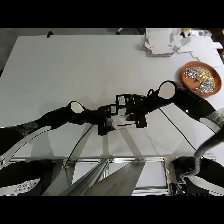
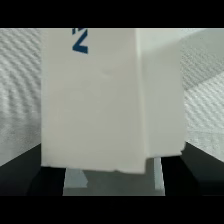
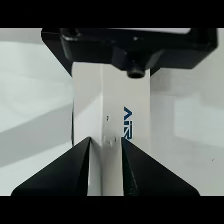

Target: Fold the box and place the chain.

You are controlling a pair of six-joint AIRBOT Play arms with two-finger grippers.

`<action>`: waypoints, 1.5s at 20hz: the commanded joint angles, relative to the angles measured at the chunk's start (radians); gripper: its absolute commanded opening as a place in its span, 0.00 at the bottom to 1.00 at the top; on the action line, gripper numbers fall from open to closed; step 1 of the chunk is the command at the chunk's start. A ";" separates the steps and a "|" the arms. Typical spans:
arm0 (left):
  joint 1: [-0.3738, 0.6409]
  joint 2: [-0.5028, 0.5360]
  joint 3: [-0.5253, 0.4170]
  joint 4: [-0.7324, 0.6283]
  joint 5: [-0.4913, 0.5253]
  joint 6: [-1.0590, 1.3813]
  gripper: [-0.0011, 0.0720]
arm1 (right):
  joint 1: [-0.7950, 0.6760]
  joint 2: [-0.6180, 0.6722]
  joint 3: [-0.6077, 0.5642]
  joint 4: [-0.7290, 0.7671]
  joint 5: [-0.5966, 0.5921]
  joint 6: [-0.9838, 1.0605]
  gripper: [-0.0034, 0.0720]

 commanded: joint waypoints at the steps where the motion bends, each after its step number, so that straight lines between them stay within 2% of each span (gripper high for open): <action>1: 0.001 0.001 0.000 0.003 0.000 0.003 0.39 | 0.001 0.001 -0.001 -0.046 -0.015 0.004 0.27; 4: 0.001 0.001 0.000 0.003 0.000 0.003 0.39 | 0.001 0.001 -0.016 -0.046 -0.020 0.003 0.18; 6: 0.001 0.001 0.000 0.003 0.000 0.003 0.39 | 0.001 0.000 -0.036 -0.046 -0.031 0.003 0.19; 8: 0.001 0.001 0.001 0.003 0.000 0.003 0.39 | 0.001 0.000 -0.052 -0.045 -0.039 0.003 0.22; 10: 0.001 0.001 0.000 0.003 0.000 0.003 0.39 | 0.001 0.000 -0.057 -0.040 -0.033 0.004 0.36; 12: 0.001 0.001 0.000 0.003 0.000 0.003 0.39 | 0.001 0.001 -0.057 -0.028 -0.017 0.003 0.44; 17: 0.001 0.001 0.000 0.003 0.000 0.003 0.39 | 0.001 0.050 -0.057 0.021 -0.010 0.002 0.46; 18: 0.001 0.001 0.000 0.003 0.000 0.003 0.39 | 0.000 0.071 -0.057 0.020 -0.013 0.002 0.44; 22: 0.001 0.001 0.000 0.003 0.000 0.003 0.39 | 0.000 0.085 -0.057 0.015 -0.013 0.003 0.07; 30: 0.001 0.001 0.001 0.003 0.000 0.002 0.39 | 0.000 0.035 -0.075 0.013 -0.015 0.003 0.07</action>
